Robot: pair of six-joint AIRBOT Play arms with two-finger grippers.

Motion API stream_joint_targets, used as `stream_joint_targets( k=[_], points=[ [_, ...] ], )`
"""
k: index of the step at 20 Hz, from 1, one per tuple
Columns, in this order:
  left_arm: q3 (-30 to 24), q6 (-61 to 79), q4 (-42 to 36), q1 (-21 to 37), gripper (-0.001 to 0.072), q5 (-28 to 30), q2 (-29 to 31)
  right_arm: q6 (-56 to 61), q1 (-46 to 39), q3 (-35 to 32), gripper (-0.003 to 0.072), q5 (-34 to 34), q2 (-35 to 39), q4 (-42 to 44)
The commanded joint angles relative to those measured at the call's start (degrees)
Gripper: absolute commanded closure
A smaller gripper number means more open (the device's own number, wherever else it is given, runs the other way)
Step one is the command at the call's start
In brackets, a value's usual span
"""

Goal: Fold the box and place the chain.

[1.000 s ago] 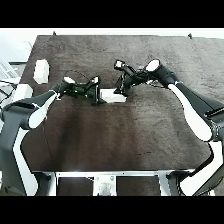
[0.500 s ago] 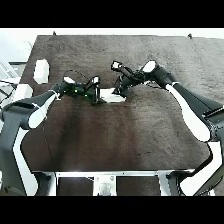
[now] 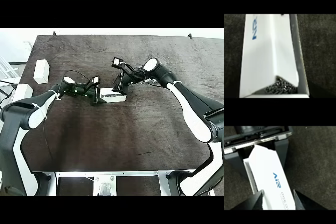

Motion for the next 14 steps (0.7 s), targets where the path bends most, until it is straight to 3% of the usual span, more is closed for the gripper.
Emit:
stream_joint_targets(
  k=[1, 11, 12, 14],
  points=[
    [0.0, 0.0, 0.0, 0.0, 0.0238, -0.1, 0.0, 1.2, 0.0, -0.6, 0.0255, 0.2, 0.0, -0.1],
    [0.0, 0.0, 0.0, 0.0, 0.0238, -0.1, 0.0, 4.5, 1.0, -4.0, 0.0255, 0.2, 0.0, 0.3],
    [0.0, 0.0, 0.0, 0.0, 0.0238, -0.1, 0.0, 4.8, 0.8, -4.0, 0.0247, 0.5, 0.0, 1.0],
    [0.0, 0.0, 0.0, 0.0, 0.0238, -0.1, 0.0, 4.5, 0.4, -4.0, 0.016, 0.5, 0.2, 3.1]
  ],
)
